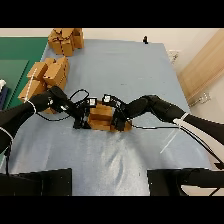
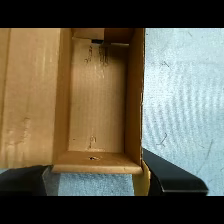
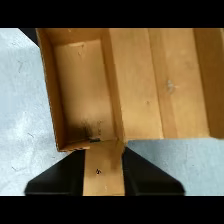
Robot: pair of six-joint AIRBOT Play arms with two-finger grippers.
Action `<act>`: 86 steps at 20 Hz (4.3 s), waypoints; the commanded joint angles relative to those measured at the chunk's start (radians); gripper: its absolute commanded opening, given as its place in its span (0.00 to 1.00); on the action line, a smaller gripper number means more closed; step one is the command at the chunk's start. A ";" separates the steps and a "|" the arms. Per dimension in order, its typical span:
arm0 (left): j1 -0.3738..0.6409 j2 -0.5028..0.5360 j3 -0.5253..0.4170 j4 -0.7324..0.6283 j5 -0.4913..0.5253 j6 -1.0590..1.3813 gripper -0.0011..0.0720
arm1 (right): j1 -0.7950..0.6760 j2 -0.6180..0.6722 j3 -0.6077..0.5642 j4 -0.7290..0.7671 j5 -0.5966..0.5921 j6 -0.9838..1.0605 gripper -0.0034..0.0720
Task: Fold the box.
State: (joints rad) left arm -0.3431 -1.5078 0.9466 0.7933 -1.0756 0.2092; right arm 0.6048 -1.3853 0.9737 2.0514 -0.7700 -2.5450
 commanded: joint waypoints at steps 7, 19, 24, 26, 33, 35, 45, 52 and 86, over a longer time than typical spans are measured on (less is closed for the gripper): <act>0.001 0.000 0.000 0.000 0.002 0.000 0.33 | 0.002 -0.008 -0.003 0.114 -0.006 -0.035 0.40; 0.001 0.000 0.000 0.000 0.003 0.000 0.32 | 0.002 -0.060 -0.003 0.213 0.008 -0.230 0.45; 0.001 0.000 0.000 0.000 0.003 0.000 0.33 | 0.002 -0.060 -0.003 0.159 0.010 -0.143 0.85; 0.001 0.000 0.000 0.000 0.003 0.000 0.33 | 0.002 -0.060 -0.003 0.147 0.004 -0.126 0.83; 0.001 0.000 0.000 0.000 0.002 0.000 0.33 | -0.042 0.038 -0.003 -0.026 -0.140 0.168 0.05; 0.001 0.000 0.000 0.000 0.002 0.000 0.32 | -0.096 0.104 -0.013 0.023 -0.165 0.265 0.05; 0.001 0.000 0.000 0.000 0.003 0.000 0.32 | -0.421 0.286 -0.326 0.195 -0.152 0.679 0.05; 0.001 0.000 0.000 -0.001 0.003 0.000 0.32 | -0.251 0.062 -0.299 0.435 -0.042 0.584 0.05; 0.001 0.000 0.000 -0.008 -0.005 -0.001 0.33 | -0.011 -0.025 0.018 0.172 -0.018 1.094 0.71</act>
State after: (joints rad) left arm -0.3428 -1.5082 0.9466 0.7860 -1.0821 0.2081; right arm 0.5564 -1.3705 0.9310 2.3260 -0.7910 -1.5593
